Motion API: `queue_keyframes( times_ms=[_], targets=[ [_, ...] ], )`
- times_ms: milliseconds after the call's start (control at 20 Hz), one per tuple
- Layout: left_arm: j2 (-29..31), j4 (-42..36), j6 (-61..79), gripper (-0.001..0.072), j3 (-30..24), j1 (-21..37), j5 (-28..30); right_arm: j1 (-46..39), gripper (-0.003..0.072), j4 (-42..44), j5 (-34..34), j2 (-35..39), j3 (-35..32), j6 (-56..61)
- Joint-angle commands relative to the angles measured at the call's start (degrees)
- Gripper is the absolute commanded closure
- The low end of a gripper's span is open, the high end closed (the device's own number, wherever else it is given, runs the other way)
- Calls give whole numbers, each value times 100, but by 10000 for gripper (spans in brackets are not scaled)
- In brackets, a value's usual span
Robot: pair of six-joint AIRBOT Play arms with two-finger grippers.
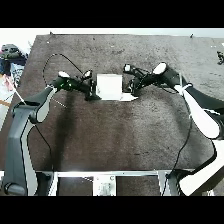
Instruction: Fold the box and place the chain.
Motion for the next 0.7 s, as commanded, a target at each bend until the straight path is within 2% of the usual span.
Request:
queue_keyframes(
  times_ms=[0,150,300,450,650],
  targets=[
    [0,0,4,255,-2,7,11,-190,677,-275,4,540,4,1873],
    [0,0,4,255,-2,7,11,-669,676,-275,197,953,4,4061],
    [0,-2,4,255,-2,7,9,-1279,677,-227,750,979,-70,5082],
    [2,0,4,255,-2,7,11,-1628,677,232,723,852,-533,5180],
    [0,0,4,255,-2,7,9,-1552,676,1029,798,299,-769,4835]
  ],
)
